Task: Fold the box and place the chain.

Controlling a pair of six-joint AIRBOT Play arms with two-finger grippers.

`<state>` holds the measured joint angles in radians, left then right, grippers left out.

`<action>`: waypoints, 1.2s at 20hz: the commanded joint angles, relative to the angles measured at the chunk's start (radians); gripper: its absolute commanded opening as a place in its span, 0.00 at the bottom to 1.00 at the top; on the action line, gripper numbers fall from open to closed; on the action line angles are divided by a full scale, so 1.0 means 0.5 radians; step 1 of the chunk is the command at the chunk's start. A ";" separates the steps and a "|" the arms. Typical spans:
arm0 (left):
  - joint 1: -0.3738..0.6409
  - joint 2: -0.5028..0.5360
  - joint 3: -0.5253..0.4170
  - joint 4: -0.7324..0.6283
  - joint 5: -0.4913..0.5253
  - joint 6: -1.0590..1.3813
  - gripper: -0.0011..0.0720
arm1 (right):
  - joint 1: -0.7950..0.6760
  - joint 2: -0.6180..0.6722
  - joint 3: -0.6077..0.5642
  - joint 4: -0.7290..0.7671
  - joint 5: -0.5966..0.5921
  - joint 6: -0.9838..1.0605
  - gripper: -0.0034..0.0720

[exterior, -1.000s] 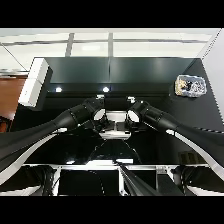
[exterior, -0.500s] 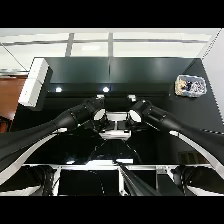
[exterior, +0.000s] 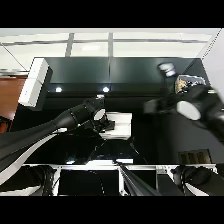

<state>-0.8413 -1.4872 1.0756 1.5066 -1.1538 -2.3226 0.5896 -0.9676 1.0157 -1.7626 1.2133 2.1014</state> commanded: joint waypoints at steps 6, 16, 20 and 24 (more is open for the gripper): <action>0.002 -0.002 0.001 0.000 0.001 -0.001 0.05 | -1.260 -0.144 -0.126 -0.208 -1.146 -0.138 0.92; 0.002 -0.002 0.001 0.000 -0.001 -0.001 0.05 | -1.836 -1.633 1.386 0.392 0.178 -0.086 0.91; 0.002 -0.002 0.001 -0.001 -0.006 -0.001 0.05 | -1.862 -1.758 1.472 0.391 0.136 0.079 0.76; 0.002 -0.002 0.001 -0.001 -0.006 -0.001 0.05 | -1.865 -1.820 1.476 0.348 0.096 0.099 0.76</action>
<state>-0.8413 -1.4872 1.0756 1.5063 -1.1557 -2.3234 -0.3370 -1.8423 1.7344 -1.5806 1.2552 2.1239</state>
